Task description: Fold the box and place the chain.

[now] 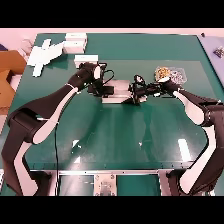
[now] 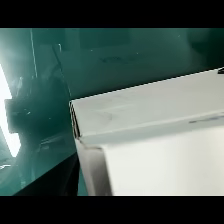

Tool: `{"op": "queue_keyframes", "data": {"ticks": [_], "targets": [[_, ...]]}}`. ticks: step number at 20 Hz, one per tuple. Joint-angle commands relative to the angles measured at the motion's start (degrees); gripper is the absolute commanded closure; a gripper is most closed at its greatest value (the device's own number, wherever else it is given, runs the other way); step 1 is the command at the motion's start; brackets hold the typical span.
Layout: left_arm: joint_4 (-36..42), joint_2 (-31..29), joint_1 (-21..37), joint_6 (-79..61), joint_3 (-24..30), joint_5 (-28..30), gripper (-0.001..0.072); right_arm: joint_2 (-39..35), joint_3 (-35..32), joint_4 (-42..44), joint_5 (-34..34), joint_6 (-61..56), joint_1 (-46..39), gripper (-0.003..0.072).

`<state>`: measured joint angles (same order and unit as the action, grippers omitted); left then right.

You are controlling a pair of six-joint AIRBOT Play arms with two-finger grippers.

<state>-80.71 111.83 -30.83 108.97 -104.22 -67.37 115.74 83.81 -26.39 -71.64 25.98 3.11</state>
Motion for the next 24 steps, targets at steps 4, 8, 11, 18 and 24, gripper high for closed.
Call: {"op": "queue_keyframes", "data": {"ticks": [4,8,11,18,24], "targets": [[-0.2,0.0,0.0,-3.6,0.0,0.4,0.0402,0.0,0.0,0.0,0.0,0.0,0.0,0.0205],[0.2,-0.2,0.0,-1.1,-0.1,2.2,0.0402,0.0,0.0,0.0,0.0,0.0,0.0,0.0205],[-1.4,-0.2,0.1,5.5,-0.1,0.7,0.0401,0.0,0.0,0.0,0.0,0.0,0.0,0.0205],[-2.0,-0.2,0.1,5.6,-0.3,0.6,0.0401,0.0,0.0,0.0,0.0,0.0,0.0,0.0205],[-4.3,0.0,0.6,6.6,-0.3,-0.5,0.0400,0.0,0.0,0.0,0.0,0.0,0.0,0.0205]]}}
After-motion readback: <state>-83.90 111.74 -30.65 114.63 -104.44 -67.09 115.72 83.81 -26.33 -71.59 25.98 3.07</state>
